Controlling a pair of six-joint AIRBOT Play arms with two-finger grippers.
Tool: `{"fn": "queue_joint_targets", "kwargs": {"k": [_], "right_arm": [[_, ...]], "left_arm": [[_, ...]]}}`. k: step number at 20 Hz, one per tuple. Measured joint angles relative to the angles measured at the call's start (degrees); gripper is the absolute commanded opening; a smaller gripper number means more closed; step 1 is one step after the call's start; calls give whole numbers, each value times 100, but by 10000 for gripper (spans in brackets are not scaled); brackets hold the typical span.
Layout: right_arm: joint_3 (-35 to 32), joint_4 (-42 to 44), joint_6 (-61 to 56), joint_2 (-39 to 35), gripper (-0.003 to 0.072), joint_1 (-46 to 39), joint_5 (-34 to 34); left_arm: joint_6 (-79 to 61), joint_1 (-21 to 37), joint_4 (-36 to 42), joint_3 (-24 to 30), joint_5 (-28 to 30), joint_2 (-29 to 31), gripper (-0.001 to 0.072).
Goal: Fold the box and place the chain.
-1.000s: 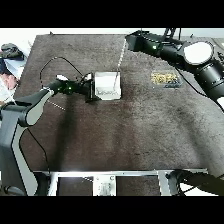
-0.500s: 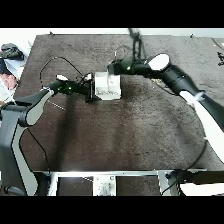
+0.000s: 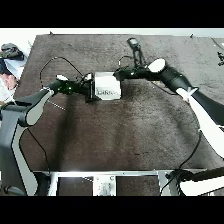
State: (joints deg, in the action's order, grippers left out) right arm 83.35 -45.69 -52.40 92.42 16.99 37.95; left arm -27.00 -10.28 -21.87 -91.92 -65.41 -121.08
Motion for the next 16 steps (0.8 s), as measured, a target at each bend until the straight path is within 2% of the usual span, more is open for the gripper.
{"fn": "queue_joint_targets", "kwargs": {"k": [1, 2, 5, 9, 16], "right_arm": [[50, -11, 83, -46, 136, -140, -15], [131, -15, 157, -57, 112, -282, -20], [581, 168, 557, 175, 112, -723, 380], [1381, 675, 1139, 885, 112, -1156, 1126], [2280, 1569, 2076, 2046, 113, -1311, 2129]], "left_arm": [[0, 0, 0, 0, 0, 0, 471], [0, 0, 0, 0, -2, 0, 471], [0, 0, 0, 0, -2, 0, 471], [0, 0, 0, 0, 0, 0, 471], [-2, 2, 0, 0, -2, 0, 471]]}}
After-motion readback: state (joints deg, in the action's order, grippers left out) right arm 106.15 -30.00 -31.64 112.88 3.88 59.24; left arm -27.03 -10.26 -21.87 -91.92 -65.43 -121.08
